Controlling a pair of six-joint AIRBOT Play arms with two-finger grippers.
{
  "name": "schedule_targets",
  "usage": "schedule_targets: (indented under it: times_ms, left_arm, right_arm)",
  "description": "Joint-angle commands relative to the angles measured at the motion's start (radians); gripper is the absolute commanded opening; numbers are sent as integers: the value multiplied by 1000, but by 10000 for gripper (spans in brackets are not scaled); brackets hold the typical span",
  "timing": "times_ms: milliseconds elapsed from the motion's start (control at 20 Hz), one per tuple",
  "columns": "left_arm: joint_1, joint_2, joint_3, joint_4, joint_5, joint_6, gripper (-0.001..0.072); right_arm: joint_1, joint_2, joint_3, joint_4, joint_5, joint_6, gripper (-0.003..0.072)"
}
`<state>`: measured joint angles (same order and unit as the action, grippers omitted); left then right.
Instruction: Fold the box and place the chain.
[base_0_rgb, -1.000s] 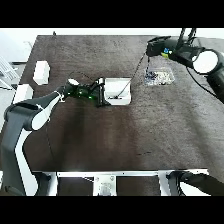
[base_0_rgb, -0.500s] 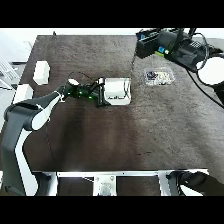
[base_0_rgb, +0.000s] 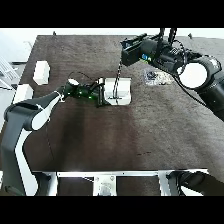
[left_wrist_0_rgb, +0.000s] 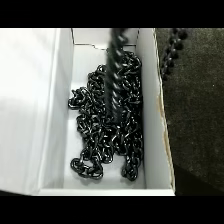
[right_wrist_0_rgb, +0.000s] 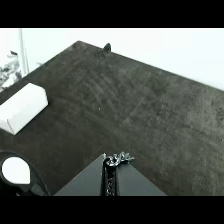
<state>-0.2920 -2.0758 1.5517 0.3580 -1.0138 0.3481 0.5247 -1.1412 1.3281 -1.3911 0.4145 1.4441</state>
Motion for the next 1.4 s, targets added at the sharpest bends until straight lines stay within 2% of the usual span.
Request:
schedule_targets:
  times_ms: [0,300,500,600,750,900,1000,1100,1150,1200,1250,1350]
  left_arm:
    - [1,0,0,0,0,0,335]
    - [1,0,0,0,0,0,335]
    - [1,0,0,0,0,0,335]
    - [1,0,0,0,0,0,335]
    - [1,0,0,0,0,0,335]
    - [1,0,0,0,0,0,335]
    - [1,0,0,0,0,0,335]
    - [1,0,0,0,0,0,335]
    - [1,0,0,0,0,0,335]
    - [1,0,0,0,1,0,335]
    - [1,0,0,0,0,0,335]
    - [1,0,0,0,0,0,335]
  right_arm:
    - [3,-7,6,-1,-114,-9,9]
    - [2,-7,61,-1,-168,-61,9]
    - [2,-7,28,0,-118,-50,10]
    - [-4,-7,-40,0,-104,-14,10]
    - [-27,-25,-216,2,-131,64,10]
    - [-35,-150,-398,4,-350,128,11]
    - [-35,-266,-433,23,-380,155,12]
    - [-35,-304,-429,22,-381,161,27]
    - [-41,-304,-420,22,-381,161,237]
    - [-46,-301,-406,20,-381,159,493]
    - [-53,-291,-395,18,-381,139,524]
    - [-70,-248,-385,18,-381,60,518]
